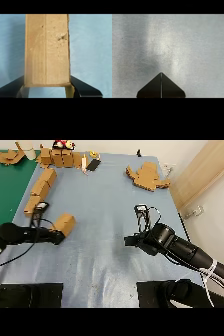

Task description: Fold the box.

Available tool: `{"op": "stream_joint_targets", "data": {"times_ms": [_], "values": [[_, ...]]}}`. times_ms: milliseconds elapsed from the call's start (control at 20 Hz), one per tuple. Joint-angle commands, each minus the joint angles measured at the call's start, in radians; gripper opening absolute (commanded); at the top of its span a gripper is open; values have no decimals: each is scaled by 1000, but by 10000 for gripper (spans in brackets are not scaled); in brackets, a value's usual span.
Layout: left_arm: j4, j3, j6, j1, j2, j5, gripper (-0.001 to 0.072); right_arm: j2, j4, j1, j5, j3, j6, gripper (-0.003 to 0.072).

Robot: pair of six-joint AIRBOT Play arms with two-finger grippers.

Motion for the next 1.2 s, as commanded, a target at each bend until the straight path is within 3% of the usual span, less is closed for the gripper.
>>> {"op": "stream_joint_targets", "data": {"times_ms": [0,250,450,750,1150], "values": [[92,1,-80,177,88,-137,457,-1,-9,0,22,1,0,1],[237,1,-127,316,171,-260,458,-1,-34,0,33,1,0,1],[358,1,-187,356,179,-316,458,-1,-39,0,53,1,0,1],[391,1,-209,356,161,-204,458,-1,-40,0,81,1,-1,1],[390,75,-206,356,-43,-115,458,-1,-39,0,81,1,0,1]]}}
